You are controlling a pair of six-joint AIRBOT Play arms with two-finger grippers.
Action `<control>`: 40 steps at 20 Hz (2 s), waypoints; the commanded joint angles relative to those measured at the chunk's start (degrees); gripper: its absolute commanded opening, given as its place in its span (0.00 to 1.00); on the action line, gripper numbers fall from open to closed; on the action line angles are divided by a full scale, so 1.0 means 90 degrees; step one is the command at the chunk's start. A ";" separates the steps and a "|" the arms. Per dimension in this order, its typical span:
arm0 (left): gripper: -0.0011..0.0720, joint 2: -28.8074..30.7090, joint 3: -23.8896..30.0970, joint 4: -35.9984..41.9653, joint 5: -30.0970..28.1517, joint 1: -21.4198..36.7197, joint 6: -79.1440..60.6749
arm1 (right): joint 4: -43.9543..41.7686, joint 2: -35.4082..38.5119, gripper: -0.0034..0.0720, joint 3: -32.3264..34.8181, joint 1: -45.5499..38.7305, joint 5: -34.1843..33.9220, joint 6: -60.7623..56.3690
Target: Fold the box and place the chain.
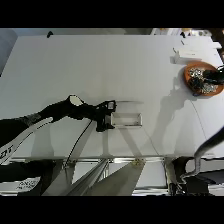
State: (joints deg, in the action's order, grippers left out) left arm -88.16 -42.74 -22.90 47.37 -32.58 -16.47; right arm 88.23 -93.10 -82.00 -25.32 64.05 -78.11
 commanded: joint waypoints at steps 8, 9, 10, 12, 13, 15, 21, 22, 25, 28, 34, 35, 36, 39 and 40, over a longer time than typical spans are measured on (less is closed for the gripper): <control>0.38 0.0005 0.0000 0.0000 0.0000 -0.0002 -0.0002 | -0.0041 -0.0940 0.37 0.0000 0.0002 -0.1212 -0.0002; 0.38 0.0005 0.0000 0.0000 0.0000 -0.0002 -0.0002 | -0.0041 -0.0974 0.37 0.0000 0.0002 -0.1219 -0.0005; 0.38 0.0005 0.0000 0.0000 0.0000 -0.0002 -0.0002 | -0.0041 -0.0974 0.33 0.0000 0.0002 -0.1236 -0.0005; 0.38 0.0005 0.0000 0.0000 0.0000 -0.0002 -0.0002 | -0.0041 -0.0962 0.22 -0.0002 0.0002 -0.1224 -0.0002; 0.38 0.0005 0.0000 0.0000 0.0000 -0.0002 -0.0002 | -0.0041 -0.0952 0.14 -0.0002 0.0002 -0.1195 -0.0002; 0.38 0.0005 0.0000 0.0000 0.0000 -0.0002 -0.0002 | -0.0041 -0.0911 0.07 -0.0002 0.0002 -0.1098 -0.0002; 0.38 0.0005 0.0000 -0.0002 -0.0002 -0.0002 -0.0002 | -0.0022 -0.0080 0.07 -0.0002 0.0002 -0.0551 0.0070; 0.38 0.0005 0.0000 -0.0002 0.0000 -0.0002 -0.0002 | -0.0024 0.0134 0.07 -0.0002 0.0002 -0.0301 0.0075; 0.38 0.0005 0.0000 -0.0002 0.0000 -0.0002 -0.0002 | -0.0165 0.0860 0.07 -0.0002 0.0002 0.0668 0.0469; 0.38 0.0002 0.0000 0.0000 0.0000 -0.0002 0.0000 | -0.0891 0.1671 0.07 0.0000 0.0002 0.1205 0.0593; 0.38 0.0005 0.0000 -0.0002 0.0002 -0.0002 0.0000 | -0.2883 0.3092 0.07 0.0000 0.0367 0.2416 0.1064; 0.38 0.0005 0.0000 0.0000 -0.0002 -0.0002 -0.0002 | -0.2858 0.3296 0.07 0.0000 0.0546 0.2565 0.1064; 0.38 0.0005 0.0000 -0.0002 0.0000 -0.0002 -0.0002 | -0.2856 0.3485 0.07 0.0002 0.0729 0.2669 0.1061; 0.38 0.0005 0.0000 0.0000 0.0000 -0.0002 -0.0002 | -0.2856 0.4053 0.07 0.0005 0.1319 0.2817 0.1020; 0.38 0.0005 0.0000 -0.0002 -0.0002 -0.0002 -0.0002 | -0.2858 0.4243 0.07 0.0005 0.1501 0.2824 0.0986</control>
State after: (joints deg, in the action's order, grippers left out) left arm -88.16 -42.74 -22.90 47.37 -32.58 -16.47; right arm 63.77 -59.70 -81.95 -16.10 87.15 -69.08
